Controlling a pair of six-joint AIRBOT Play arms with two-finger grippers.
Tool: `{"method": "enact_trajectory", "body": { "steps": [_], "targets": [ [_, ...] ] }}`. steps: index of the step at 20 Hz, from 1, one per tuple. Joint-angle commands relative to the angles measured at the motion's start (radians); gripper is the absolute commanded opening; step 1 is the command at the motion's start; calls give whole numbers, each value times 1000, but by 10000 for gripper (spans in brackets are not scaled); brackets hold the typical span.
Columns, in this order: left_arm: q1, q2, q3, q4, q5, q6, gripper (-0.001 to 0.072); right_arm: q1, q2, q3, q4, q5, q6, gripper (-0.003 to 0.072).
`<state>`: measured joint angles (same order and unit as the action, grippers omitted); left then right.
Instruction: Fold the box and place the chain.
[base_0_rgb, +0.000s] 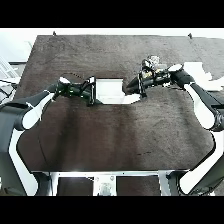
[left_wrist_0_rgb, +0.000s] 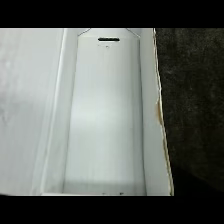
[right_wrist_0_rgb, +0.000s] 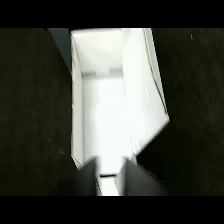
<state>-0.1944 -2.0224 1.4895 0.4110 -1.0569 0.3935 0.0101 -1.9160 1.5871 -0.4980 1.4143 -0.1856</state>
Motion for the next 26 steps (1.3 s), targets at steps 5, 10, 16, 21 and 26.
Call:
{"method": "enact_trajectory", "body": {
  "steps": [5, 10, 16, 21, 26],
  "targets": [
    [0, 0, 1, 0, 1, 0, 413, 68, 5, -3, 157, -71, 136, 6],
    [0, 0, 1, 0, 1, 0, 413, 138, 4, -2, 73, -319, 203, 6],
    [0, 0, 1, 0, 2, 0, 413, 182, -12, -2, -20, -508, 265, 5],
    [0, 0, 1, 0, 2, 0, 413, 189, -44, -2, -72, -517, 280, 6],
    [0, 0, 1, 0, 2, 0, 413, 189, -64, -2, -105, -516, 279, 6]
  ]
}}
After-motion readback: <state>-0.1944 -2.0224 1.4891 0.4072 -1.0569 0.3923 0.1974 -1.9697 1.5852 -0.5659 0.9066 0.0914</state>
